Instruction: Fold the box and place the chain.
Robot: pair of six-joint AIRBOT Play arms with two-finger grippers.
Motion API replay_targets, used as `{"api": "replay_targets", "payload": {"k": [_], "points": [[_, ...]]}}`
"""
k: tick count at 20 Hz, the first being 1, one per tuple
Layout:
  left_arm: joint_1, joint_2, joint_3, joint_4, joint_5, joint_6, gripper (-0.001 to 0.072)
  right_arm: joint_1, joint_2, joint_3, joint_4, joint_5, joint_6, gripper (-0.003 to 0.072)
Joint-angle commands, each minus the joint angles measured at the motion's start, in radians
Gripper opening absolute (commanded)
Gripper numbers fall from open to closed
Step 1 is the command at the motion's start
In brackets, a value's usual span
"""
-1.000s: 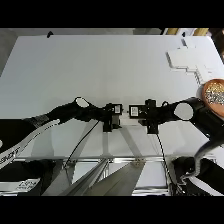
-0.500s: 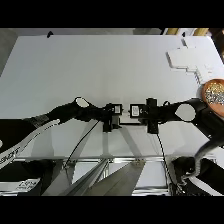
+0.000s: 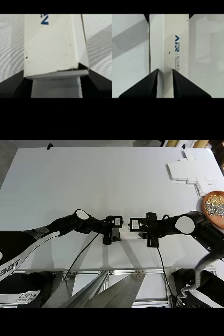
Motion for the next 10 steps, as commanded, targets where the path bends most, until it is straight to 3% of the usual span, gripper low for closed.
{"api": "replay_targets", "payload": {"k": [1, 10], "points": [[0.0, 0.001, 0.0, 0.0, 0.004, -0.001, 0.0274, 0.0, -0.003, -0.001, 0.011, 0.01, 0.0, 0.0202], [0.0, 0.001, 0.0, 0.0, 0.003, -0.001, 0.0274, 0.0, -0.017, -0.017, 0.046, 0.006, -0.012, 0.0268]]}}
